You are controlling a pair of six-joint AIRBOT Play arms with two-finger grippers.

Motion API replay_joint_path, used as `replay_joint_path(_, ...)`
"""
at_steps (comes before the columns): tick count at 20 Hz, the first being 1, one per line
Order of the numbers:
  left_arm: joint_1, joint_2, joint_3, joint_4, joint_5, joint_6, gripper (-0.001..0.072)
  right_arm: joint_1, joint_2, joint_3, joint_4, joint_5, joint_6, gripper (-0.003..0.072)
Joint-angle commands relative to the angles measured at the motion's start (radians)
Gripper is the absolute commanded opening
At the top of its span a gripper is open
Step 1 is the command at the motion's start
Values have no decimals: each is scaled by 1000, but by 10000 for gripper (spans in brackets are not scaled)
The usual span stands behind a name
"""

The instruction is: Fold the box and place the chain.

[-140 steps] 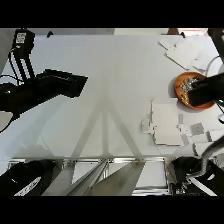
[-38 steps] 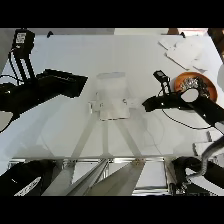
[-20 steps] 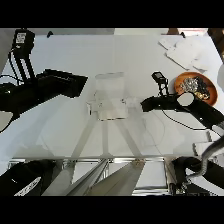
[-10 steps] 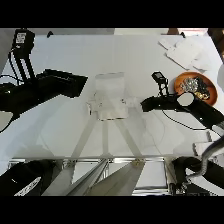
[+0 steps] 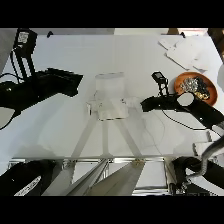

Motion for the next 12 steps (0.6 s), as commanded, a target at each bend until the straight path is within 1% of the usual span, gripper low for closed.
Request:
replay_joint_path(1, 55, -91, 50, -34, -34, 109, 390, 1, 1, 0, 0, 0, 0, 9)
replay_joint_path(2, 76, -144, 86, -58, -72, 149, 391, 1, 1, 0, 0, 0, 0, 9)
replay_joint_path(4, 129, -270, 176, -154, -190, 250, 395, 1, 1, 0, 0, 0, 0, 9)
replay_joint_path(5, 164, -338, 224, -235, -251, 316, 439, 1, 1, 0, 0, 0, 0, 9)
replay_joint_path(6, 199, -403, 264, -330, -295, 387, 503, 1, 1, 0, 0, 0, 0, 9)
replay_joint_path(7, 230, -460, 292, -423, -320, 460, 536, 1, 1, 0, 0, 0, 0, 9)
replay_joint_path(8, 255, -513, 312, -502, -334, 549, 537, 1, 1, 0, 0, 0, 0, 9)
replay_joint_path(9, 269, -551, 317, -552, -328, 634, 577, 1, 1, 0, 0, 0, 0, 9)
replay_joint_path(10, 273, -583, 317, -583, -320, 721, 666, 1, 1, 0, 0, 0, 0, 9)
replay_joint_path(11, 273, -613, 317, -589, -311, 804, 695, 1, 1, 0, 0, 0, 0, 9)
replay_joint_path(12, 273, -641, 317, -591, -311, 868, 695, 1, 1, 0, 0, 0, 0, 9)
